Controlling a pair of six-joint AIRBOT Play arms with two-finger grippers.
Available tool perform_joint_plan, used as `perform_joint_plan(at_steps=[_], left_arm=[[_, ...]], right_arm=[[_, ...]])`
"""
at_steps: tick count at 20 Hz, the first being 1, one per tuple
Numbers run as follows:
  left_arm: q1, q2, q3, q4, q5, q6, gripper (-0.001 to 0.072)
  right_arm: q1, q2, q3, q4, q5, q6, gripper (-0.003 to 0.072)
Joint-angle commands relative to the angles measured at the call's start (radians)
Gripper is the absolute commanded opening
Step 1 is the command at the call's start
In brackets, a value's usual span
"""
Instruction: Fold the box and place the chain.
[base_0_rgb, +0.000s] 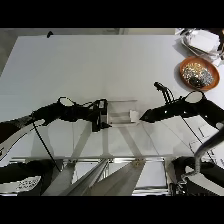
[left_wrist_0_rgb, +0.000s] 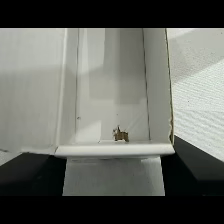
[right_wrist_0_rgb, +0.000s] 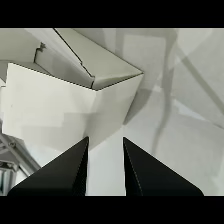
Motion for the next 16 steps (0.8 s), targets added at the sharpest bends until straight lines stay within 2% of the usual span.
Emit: perform_joint_plan(at_steps=[1,4,6,10,12,16], left_arm=[[0.001,0.000,0.000,0.000,0.000,0.000,0.0088],[0.001,0.000,0.000,0.000,0.000,0.000,0.0088],[0.001,0.000,0.000,0.000,0.000,0.000,0.0088],[0.000,0.000,0.000,0.000,0.000,0.000,0.0088],[0.001,0.000,0.000,0.000,0.000,0.000,0.0088],[0.001,0.000,0.000,0.000,0.000,0.000,0.0088]], right_arm=[[0.001,0.017,0.010,-0.036,0.008,0.047,0.0236],[0.027,0.032,0.011,-0.032,-0.002,0.053,0.0262],[0.085,0.031,0.011,-0.033,-0.031,0.054,0.0348],[0.161,0.031,0.013,-0.040,-0.141,0.138,0.0352],[0.187,0.031,0.013,-0.083,-0.182,0.211,0.0420],[0.253,0.026,0.033,-0.249,-0.277,0.378,0.0420]])
